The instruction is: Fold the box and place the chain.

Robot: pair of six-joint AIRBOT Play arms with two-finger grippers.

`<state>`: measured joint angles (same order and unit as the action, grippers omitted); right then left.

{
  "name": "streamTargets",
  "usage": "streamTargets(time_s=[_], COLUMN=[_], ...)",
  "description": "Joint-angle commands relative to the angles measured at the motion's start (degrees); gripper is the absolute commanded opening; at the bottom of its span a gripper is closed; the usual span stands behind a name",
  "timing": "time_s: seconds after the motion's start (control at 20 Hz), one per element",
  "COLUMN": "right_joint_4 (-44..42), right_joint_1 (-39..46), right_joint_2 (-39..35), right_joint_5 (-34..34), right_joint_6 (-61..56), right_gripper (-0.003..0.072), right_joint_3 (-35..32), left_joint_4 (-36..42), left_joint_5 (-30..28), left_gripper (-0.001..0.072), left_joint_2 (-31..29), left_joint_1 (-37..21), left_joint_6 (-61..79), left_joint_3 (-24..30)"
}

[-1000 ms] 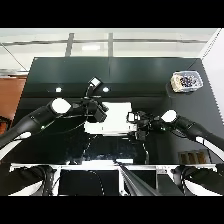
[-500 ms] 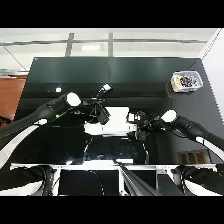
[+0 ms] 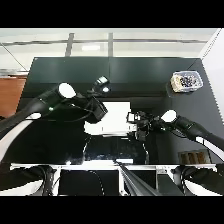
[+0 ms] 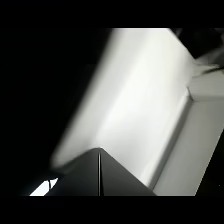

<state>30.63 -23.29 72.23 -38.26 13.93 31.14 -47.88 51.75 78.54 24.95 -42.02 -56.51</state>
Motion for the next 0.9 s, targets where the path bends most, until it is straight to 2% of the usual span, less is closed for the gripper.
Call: streamTargets(time_s=[0.0,0.15,0.25,0.3,0.35,0.4,0.45,0.5,0.7,0.8,0.85], right_joint_4=[0.0,0.0,0.0,0.0,0.0,0.0,0.0,0.0,0.0,0.0,0.0], right_joint_1=[0.0,0.0,0.0,0.0,0.0,0.0,0.0,0.0,0.0,0.0,0.0], right_joint_2=[0.0,0.0,0.0,0.0,0.0,0.0,0.0,0.0,0.0,0.0,0.0], right_joint_5=[0.0,0.0,0.0,0.0,0.0,0.0,0.0,0.0,0.0,0.0,0.0], right_joint_6=[0.0,0.0,0.0,0.0,0.0,0.0,0.0,0.0,0.0,0.0,0.0], right_gripper=[0.016,0.016,0.016,0.0161,0.016,0.016,0.016,0.0161,0.0161,0.0161,0.016], right_joint_3=[0.0,0.0,0.0,0.0,0.0,0.0,0.0,0.0,0.0,0.0,0.0], left_joint_4=[-4.2,1.5,11.5,14.7,15.1,14.1,12.5,9.9,-8.4,-11.4,-8.8], left_joint_5=[4.4,5.4,11.9,16.1,17.4,15.3,10.7,5.8,-4.4,-6.0,-7.0], left_gripper=[0.0023,0.0025,0.0026,0.0025,0.003,0.0223,0.0661,0.0715,0.0711,0.0689,0.0685], left_joint_2=[-6.0,-12.7,-14.1,-13.7,-13.4,-13.2,-13.2,-13.2,-12.9,-12.1,-11.5], left_joint_1=[-6.6,-12.1,-14.1,-14.0,-13.2,-11.8,-10.1,-8.1,0.7,3.5,3.5], left_joint_6=[-5.1,0.9,13.5,19.6,24.3,27.1,27.1,26.9,34.4,36.6,36.4], left_joint_3=[0.0,5.9,10.1,11.6,12.8,14.0,15.0,15.6,16.2,16.2,16.2])
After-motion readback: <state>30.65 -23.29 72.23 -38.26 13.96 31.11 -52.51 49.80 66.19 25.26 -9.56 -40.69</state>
